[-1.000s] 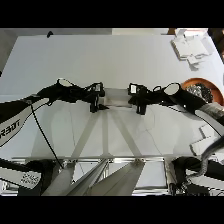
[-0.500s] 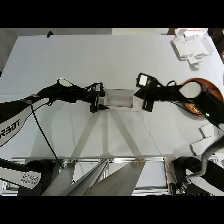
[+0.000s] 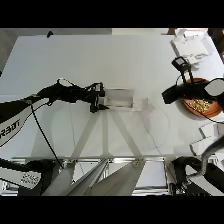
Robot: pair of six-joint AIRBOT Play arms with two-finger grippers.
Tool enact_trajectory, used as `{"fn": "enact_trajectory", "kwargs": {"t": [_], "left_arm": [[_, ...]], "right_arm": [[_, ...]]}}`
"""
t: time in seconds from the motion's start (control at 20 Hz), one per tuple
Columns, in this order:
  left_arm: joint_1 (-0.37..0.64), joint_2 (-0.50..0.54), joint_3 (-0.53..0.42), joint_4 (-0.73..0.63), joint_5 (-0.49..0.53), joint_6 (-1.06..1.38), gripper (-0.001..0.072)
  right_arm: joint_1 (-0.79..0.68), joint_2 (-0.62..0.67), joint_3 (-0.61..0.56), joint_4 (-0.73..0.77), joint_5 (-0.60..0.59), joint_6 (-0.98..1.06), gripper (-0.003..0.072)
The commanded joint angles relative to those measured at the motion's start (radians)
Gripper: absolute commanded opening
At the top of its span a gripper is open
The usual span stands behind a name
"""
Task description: Fold the box and place the chain.
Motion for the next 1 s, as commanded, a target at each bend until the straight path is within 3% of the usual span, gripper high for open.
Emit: {"fn": "enact_trajectory", "kwargs": {"t": [0.0, 0.3, 0.55, 0.95], "left_arm": [[0.0, 0.001, 0.0, 0.0, 0.0, 0.0, 0.0342], [0.0, 0.0, 0.0, 0.0, 0.0, 0.0, 0.0342], [0.0, 0.001, 0.0, 0.0, 0.0, 0.0, 0.0342], [0.0, 0.001, 0.0, 0.0, 0.0, 0.0, 0.0342]], "right_arm": [[-0.046, -0.115, -0.016, 0.083, 0.1, 0.094, 0.0007], [-0.046, -0.318, -0.023, 0.411, 0.105, -0.025, 0.0006], [-0.001, -0.414, -0.023, 0.456, 0.059, -0.04, 0.0005], [0.021, -0.43, -0.023, 0.765, 0.203, -0.223, 0.0013]]}}
